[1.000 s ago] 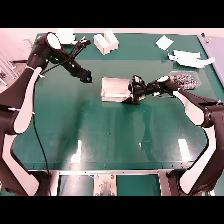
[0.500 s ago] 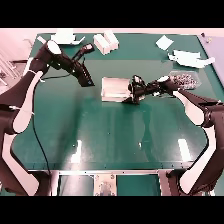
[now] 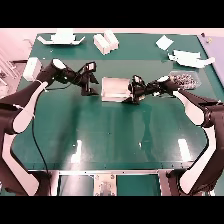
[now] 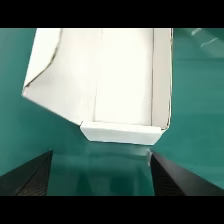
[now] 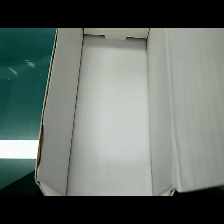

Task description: Fold the box and place the chain.

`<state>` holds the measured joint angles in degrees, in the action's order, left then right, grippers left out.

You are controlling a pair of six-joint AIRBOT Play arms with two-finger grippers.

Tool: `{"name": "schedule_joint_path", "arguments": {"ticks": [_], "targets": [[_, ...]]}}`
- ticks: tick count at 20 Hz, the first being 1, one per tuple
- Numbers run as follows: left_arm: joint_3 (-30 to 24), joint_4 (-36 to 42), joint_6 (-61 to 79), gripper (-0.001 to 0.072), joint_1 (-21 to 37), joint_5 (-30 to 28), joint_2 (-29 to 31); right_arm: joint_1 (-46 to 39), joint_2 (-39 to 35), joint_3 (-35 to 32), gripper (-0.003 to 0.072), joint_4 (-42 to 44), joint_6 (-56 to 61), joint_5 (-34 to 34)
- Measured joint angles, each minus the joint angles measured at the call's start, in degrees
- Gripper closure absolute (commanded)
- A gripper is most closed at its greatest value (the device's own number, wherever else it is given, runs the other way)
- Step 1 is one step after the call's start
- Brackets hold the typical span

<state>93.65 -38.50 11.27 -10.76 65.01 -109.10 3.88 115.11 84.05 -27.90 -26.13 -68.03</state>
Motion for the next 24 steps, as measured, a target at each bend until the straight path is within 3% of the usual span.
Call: {"name": "schedule_joint_path", "arguments": {"ticks": [7,24], "targets": [[-2.2,6.9,10.8,-0.0004,0.1,-2.4,-2.8,0.0,0.0,0.0,0.0128,0.0,0.0,0.0],[-2.3,9.9,8.0,-0.0003,1.3,5.0,-3.6,0.0,0.0,0.0,0.0128,0.0,0.0,0.0]]}}
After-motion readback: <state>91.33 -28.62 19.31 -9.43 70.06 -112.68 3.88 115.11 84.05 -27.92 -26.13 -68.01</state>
